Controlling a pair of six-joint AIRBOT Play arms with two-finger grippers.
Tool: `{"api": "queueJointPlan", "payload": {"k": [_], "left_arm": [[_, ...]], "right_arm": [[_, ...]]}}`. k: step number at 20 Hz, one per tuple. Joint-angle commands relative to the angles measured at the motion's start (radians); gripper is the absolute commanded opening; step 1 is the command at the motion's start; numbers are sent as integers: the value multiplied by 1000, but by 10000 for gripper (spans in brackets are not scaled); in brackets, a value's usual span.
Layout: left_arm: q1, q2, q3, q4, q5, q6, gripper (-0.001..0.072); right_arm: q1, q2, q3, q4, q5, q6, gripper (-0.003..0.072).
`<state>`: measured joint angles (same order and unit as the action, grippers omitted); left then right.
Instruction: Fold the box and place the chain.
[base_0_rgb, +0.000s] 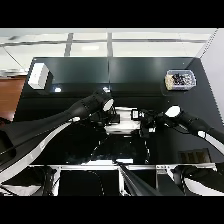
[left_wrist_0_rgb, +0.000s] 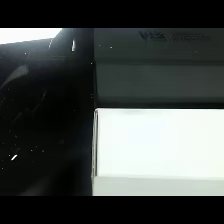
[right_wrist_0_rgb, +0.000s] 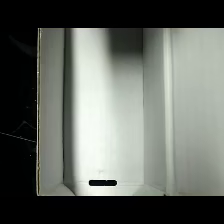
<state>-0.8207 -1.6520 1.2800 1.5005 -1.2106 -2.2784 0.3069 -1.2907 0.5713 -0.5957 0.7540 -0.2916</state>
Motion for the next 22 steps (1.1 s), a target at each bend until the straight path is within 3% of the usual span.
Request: {"api": "queueJointPlan", "payload": {"k": [1, 2, 4, 7, 8, 9, 10, 15, 20, 22], "left_arm": [[1, 0, 1, -3, -3, -5, 358], [1, 0, 1, -2, -6, -5, 345], [1, 0, 1, -2, -3, -4, 28], [0, 0, 1, -2, 2, -4, 27], [0, 0, 1, -2, -2, -4, 27], [0, 0, 1, -2, -2, -4, 27], [1, 0, 1, -2, -2, -5, 27], [1, 0, 1, -2, -1, -8, 27], [1, 0, 1, -3, -2, -8, 27], [1, 0, 1, -3, -2, -7, 27]], "right_arm": [[1, 0, 1, 0, 1, 0, 69], [1, 0, 1, 0, 1, 0, 69], [1, 0, 1, 0, 1, 0, 69], [1, 0, 1, 0, 1, 1, 71], [1, 0, 1, 2, -11, 13, 203], [1, 1, 1, 0, -34, 57, 648], [-2, 11, 1, -21, -49, 99, 709], [-39, 145, 2, -234, 69, 164, 708], [-17, 147, 0, -138, 70, 54, 702], [-8, 144, 0, -108, 70, 49, 308]]}}
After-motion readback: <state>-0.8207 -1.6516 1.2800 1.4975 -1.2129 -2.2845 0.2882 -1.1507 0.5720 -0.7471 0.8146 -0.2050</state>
